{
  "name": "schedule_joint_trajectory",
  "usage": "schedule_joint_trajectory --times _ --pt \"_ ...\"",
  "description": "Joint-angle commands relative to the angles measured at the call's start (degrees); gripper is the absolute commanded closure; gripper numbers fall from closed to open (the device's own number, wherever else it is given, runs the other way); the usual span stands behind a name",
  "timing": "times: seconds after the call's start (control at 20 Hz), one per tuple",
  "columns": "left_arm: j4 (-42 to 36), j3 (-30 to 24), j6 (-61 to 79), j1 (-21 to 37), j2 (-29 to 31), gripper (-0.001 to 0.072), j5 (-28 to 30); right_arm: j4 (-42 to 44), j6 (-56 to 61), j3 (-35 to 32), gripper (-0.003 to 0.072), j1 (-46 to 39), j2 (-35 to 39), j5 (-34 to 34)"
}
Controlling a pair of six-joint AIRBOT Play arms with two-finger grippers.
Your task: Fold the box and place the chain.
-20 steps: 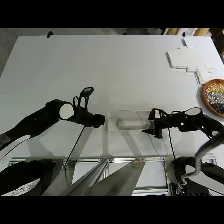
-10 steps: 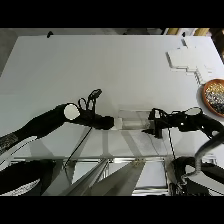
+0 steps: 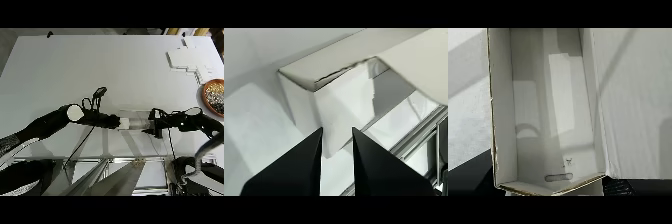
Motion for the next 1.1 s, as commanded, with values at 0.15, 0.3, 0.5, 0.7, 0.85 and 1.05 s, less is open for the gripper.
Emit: schedule_joint_trajectory --times 0.15,0.3,0.5,0.7,0.85,1.05 --pt "4.04 1.36 -2.49 -2.14 -0.79 0.0500 1.68 0.02 0.02 -0.02 0.0271 0.02 0.02 0.02" --pt "5.70 2.08 -3.82 -2.34 -0.94 0.0497 1.07 0.02 0.02 -0.02 0.0271 0.02 0.02 0.02" --pt "13.09 4.79 -7.21 -0.37 1.92 0.0498 -3.02 0.02 0.02 -0.02 0.0271 0.02 0.02 0.02" --pt "17.99 4.59 -7.74 3.54 3.63 0.0495 -12.50 0.02 0.02 -0.02 0.0271 0.02 0.02 0.02" --pt "17.94 3.48 -7.67 5.40 4.35 0.0495 -12.28 0.02 0.02 -0.02 0.0271 0.02 0.02 0.02" --pt "16.92 2.23 -6.62 6.78 4.07 0.0495 -11.17 0.02 0.02 -0.02 0.0271 0.02 0.02 0.02"
